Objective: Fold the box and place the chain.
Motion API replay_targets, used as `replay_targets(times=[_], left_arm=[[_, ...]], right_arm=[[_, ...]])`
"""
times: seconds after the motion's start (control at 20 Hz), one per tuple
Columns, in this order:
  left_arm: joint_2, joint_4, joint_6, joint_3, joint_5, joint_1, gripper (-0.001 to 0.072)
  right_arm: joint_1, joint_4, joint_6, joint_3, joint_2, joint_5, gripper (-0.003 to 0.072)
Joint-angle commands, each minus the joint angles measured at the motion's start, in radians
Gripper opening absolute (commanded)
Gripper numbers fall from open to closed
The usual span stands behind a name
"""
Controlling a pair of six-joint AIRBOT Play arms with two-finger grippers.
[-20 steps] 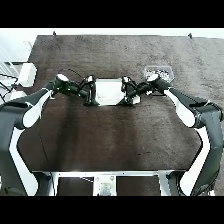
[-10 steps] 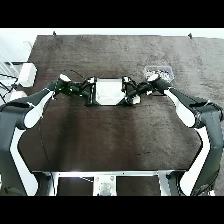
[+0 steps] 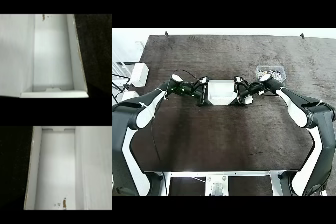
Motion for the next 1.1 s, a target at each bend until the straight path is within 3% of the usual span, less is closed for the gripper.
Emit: replay_targets(times=[0.0,1.05], left_arm=[[-0.001,0.000,-0.009,0.001,0.003,0.000,0.0525],[-0.001,-0.001,-0.011,0.002,0.003,0.000,0.0525]], right_arm=[[0.001,0.000,0.001,0.000,0.000,0.001,0.0475],[0.003,0.000,0.001,0.000,0.000,0.001,0.0475]])
